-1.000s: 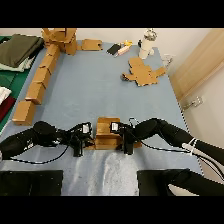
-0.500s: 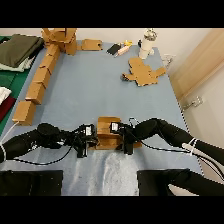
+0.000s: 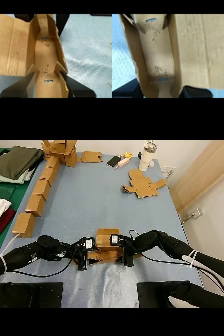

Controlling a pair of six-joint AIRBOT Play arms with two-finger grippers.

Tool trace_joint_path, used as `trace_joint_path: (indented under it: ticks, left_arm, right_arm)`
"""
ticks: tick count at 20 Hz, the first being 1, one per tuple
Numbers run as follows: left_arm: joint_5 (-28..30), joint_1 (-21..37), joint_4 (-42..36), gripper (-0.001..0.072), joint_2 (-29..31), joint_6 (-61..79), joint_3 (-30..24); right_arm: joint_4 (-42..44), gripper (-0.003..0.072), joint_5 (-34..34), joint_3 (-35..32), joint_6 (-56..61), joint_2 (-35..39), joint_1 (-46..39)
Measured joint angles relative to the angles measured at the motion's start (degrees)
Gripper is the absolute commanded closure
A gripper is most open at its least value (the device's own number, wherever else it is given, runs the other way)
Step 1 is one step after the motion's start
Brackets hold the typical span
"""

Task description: Fold the box.

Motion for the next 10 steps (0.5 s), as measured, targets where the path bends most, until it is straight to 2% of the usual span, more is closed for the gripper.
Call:
trace_joint_path:
  ticks: [4, 5, 6, 7, 10]
  left_arm:
    - [0.1, 0.0, 0.1, 0.0201, 0.0, -0.5, 0.0]
    - [0.7, 0.0, 0.4, 0.0307, 0.1, -1.5, 0.0]
    - [1.9, 0.0, 1.2, 0.0543, 0.5, -3.1, 0.0]
    - [3.5, 0.0, 2.6, 0.0701, 1.0, -5.2, 0.0]
    - [6.8, 0.1, 11.1, 0.0699, 4.9, -13.9, 0.0]
  right_arm:
    - [0.0, 0.02, 0.0, 0.0, 0.0, 0.0, 0.0]
    - [0.0, 0.0199, 0.0, 0.0, 0.0, 0.0, 0.0]
    - [0.0, 0.02, 0.0, 0.0, 0.2, 0.0, 0.0]
    - [0.0, 0.0199, 0.0, 0.0, 0.3, 0.0, 0.0]
    - [0.0, 0.0199, 0.0, 0.0, 0.2, 0.0, 0.0]
